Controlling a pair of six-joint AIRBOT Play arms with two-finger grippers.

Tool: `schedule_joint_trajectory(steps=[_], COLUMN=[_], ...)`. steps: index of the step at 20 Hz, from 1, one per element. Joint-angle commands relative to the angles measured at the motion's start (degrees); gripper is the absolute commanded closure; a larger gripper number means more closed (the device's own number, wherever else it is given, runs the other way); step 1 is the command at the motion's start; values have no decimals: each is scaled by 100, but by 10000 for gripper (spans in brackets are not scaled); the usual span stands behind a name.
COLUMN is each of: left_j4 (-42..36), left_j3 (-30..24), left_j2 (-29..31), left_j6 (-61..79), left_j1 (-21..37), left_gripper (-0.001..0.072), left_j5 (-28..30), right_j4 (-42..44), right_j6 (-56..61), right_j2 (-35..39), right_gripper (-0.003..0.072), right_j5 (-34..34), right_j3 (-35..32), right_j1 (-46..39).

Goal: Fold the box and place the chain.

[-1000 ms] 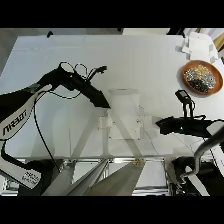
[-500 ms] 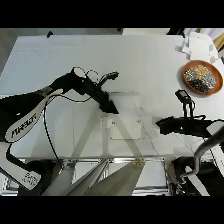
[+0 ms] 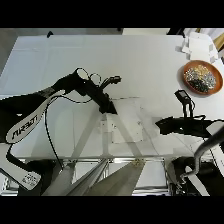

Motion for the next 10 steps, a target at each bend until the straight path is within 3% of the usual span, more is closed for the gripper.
schedule_joint_trajectory(steps=[1,2,8,10], left_j4=[208,219,1147,1099], left_j3=[2,2,-33,-286], left_j2=[92,192,1274,1766], left_j6=[-11,-13,-549,-542], left_j1=[-2,-2,0,-2], left_gripper=[708,708,713,715], left_j5=[4,-28,-184,-225], right_j4=[138,188,160,160], right_j6=[0,2,2,2], right_j2=[7,11,20,42], right_gripper=[412,317,308,308], right_j5=[55,116,1226,1606], right_j3=[11,46,973,1185], right_j1=[4,4,4,4])
